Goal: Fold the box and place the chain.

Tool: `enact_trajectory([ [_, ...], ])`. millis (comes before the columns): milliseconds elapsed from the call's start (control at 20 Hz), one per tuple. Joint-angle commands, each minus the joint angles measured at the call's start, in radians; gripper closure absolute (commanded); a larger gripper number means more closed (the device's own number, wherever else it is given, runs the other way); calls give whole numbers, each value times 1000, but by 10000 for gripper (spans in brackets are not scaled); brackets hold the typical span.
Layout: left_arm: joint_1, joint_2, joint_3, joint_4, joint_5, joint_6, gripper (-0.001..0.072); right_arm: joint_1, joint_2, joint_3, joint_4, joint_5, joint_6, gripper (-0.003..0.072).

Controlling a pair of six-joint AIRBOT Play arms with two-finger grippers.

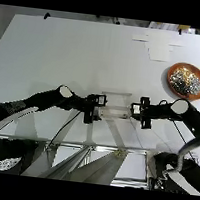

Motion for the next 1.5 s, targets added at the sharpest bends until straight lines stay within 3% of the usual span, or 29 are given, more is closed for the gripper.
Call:
enact_trajectory([
  [0, 0, 1, 0, 0, 0, 0, 501, 1, -53, 0, 29, 13, -31, 528],
  [250, 0, 1, 0, 0, 0, 0, 501, 1, -69, 0, 161, -12, -84, 556],
  [300, 0, 1, 0, 0, 0, 0, 501, 1, -69, 0, 162, -9, -91, 610],
  [500, 0, 1, 0, 0, 0, 0, 501, 1, -72, -3, 162, -3, -91, 610],
  [700, 0, 1, 0, 0, 0, 0, 501, 1, -76, -30, 196, -7, -130, 486],
  [900, 0, 1, 0, 0, 0, 0, 501, 1, -76, -43, 310, -2, -162, 478],
  [1000, 0, 1, 0, 0, 0, 0, 501, 1, -76, -43, 310, -4, -162, 365],
  [1250, 0, 1, 0, 0, 0, 0, 501, 0, -76, -43, 300, 10, -121, 346],
  [1350, 0, 1, 0, 0, 0, 0, 501, 0, -66, -43, 262, -4, 14, 378],
  [1450, 0, 1, 0, 0, 0, 0, 501, 0, -16, -43, 176, -10, 183, 578],
])
